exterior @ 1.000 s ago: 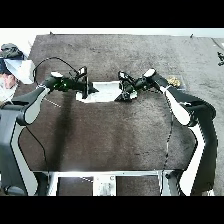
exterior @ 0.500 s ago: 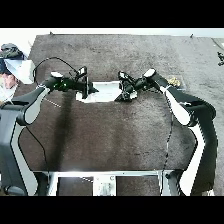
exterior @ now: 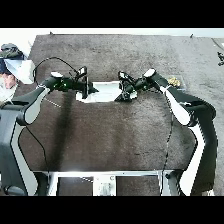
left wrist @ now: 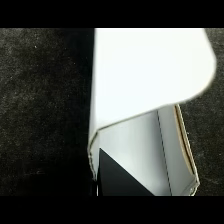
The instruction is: Fold the box and place the chain.
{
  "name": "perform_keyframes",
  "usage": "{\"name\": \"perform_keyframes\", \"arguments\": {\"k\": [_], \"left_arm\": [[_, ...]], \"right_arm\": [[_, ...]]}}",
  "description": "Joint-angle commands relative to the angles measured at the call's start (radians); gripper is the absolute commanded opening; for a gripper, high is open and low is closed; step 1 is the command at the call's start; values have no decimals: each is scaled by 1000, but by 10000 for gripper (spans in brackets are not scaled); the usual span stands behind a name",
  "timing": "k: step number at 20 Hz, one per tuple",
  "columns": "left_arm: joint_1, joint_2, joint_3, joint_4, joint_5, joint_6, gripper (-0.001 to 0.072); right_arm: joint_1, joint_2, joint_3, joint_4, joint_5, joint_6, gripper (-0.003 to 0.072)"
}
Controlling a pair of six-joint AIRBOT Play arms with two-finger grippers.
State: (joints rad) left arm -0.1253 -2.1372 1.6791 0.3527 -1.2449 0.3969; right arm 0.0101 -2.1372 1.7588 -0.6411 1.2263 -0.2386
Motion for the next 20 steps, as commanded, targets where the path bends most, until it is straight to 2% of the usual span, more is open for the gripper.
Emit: {"name": "perform_keyframes", "arguments": {"k": [1,5,6,7,12,15,18,19,20], "left_arm": [[2,0,0,-8,-1,0,12],[2,0,0,-8,-15,-7,15],[2,0,0,-9,-12,-6,187],[3,0,2,-12,-11,-7,392],[29,29,8,-17,-70,-25,405],[101,72,15,-16,-145,-111,406],[165,122,18,-19,-251,-162,403],[173,138,18,-18,-271,-182,318],[178,161,18,-17,-310,-187,11]], "right_arm": [[1,-1,1,0,-3,0,385],[1,-1,1,1,-2,0,384],[1,-1,1,1,-3,0,385],[1,-1,1,1,-2,0,384],[1,-1,1,1,-2,0,385],[1,-1,1,1,-2,0,384],[1,-1,1,1,-3,0,384],[1,-1,1,1,-3,0,385],[1,-1,1,1,-2,0,384]]}}
